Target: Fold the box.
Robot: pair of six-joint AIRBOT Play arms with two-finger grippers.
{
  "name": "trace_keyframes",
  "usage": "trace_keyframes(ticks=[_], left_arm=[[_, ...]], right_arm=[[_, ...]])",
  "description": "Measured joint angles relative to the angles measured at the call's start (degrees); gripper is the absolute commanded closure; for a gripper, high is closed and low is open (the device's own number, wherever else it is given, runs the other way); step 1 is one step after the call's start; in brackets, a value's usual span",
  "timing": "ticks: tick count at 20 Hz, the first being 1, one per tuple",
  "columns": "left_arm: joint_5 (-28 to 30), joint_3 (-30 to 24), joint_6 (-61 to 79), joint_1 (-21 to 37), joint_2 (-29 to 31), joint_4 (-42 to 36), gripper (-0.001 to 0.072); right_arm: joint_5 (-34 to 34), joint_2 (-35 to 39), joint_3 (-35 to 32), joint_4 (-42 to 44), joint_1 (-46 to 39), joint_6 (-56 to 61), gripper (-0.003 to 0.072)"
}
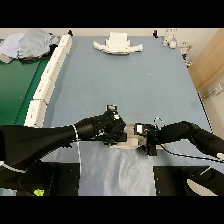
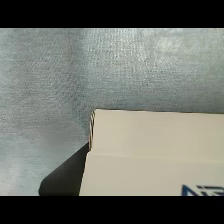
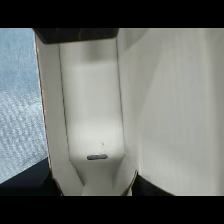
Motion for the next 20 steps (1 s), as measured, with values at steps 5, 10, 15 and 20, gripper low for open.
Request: trace_keyframes(ticks=[5,10,15,20], left_arm=[[0.1,0.0,-0.2,0.0,0.0,-0.5,0.0182],[-0.1,0.2,-0.2,0.0,0.0,-0.5,0.0183],[-0.7,1.9,0.3,0.3,0.0,0.8,0.0181],[-0.9,2.5,0.5,0.4,0.0,1.2,0.0181]], right_arm=[[0.0,0.0,0.0,0.0,0.0,0.0,0.0176],[0.0,0.0,0.0,0.0,0.0,0.0,0.0176],[0.0,0.0,0.0,0.0,0.0,0.0,0.0176],[0.0,0.0,0.0,0.0,0.0,0.0,0.0176]])
